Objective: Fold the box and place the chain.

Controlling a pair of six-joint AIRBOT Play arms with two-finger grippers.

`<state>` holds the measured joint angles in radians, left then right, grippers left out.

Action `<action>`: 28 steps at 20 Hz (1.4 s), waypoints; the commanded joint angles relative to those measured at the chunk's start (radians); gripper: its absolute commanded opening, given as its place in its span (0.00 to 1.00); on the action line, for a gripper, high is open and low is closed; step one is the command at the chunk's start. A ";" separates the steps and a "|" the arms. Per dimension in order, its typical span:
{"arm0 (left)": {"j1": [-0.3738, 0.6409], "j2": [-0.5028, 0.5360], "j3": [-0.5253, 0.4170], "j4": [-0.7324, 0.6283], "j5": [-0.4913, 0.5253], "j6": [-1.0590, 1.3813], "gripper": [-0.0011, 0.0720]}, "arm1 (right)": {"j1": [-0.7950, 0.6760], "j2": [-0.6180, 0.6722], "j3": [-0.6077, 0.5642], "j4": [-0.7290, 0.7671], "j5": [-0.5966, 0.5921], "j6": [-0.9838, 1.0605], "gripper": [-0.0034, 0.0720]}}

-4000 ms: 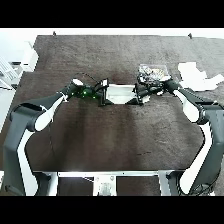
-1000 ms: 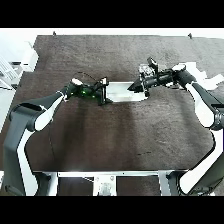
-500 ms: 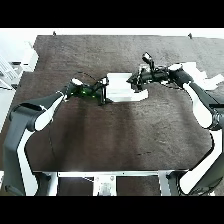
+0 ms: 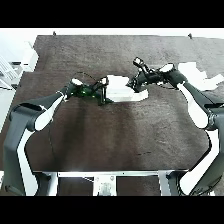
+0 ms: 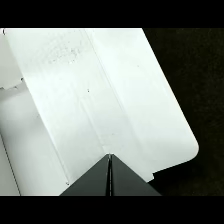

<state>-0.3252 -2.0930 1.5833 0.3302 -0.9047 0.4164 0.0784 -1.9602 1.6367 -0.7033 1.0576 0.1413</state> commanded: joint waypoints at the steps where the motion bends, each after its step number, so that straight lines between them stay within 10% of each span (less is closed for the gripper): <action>1: 0.000 0.001 0.000 0.002 0.004 0.003 0.46 | 0.006 0.000 0.014 -0.015 0.002 0.008 0.06; 12: 0.000 0.001 0.000 0.002 0.005 0.003 0.46 | -0.079 0.285 -0.148 -0.045 0.031 -0.110 0.06; 13: 0.000 0.001 0.000 0.002 0.005 0.003 0.46 | -0.085 0.290 -0.169 -0.069 0.031 -0.134 0.24; 14: 0.000 0.001 0.000 0.002 0.005 0.003 0.46 | -0.092 0.289 -0.187 -0.106 0.031 -0.150 0.74; 15: 0.000 0.001 0.000 0.002 0.005 0.003 0.46 | -0.096 0.289 -0.212 -0.139 0.031 -0.187 0.92; 24: 0.000 0.001 0.000 0.002 0.005 0.003 0.46 | -0.085 0.209 -0.252 -0.135 0.005 -0.362 0.88; 28: 0.000 0.001 0.000 0.002 0.005 0.003 0.46 | -0.073 0.192 -0.252 -0.078 0.005 -0.389 0.66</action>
<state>-0.3260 -2.0930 1.5837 0.3325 -0.9001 0.4191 -0.0029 -1.7542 1.3857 -0.8139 1.0645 -0.2207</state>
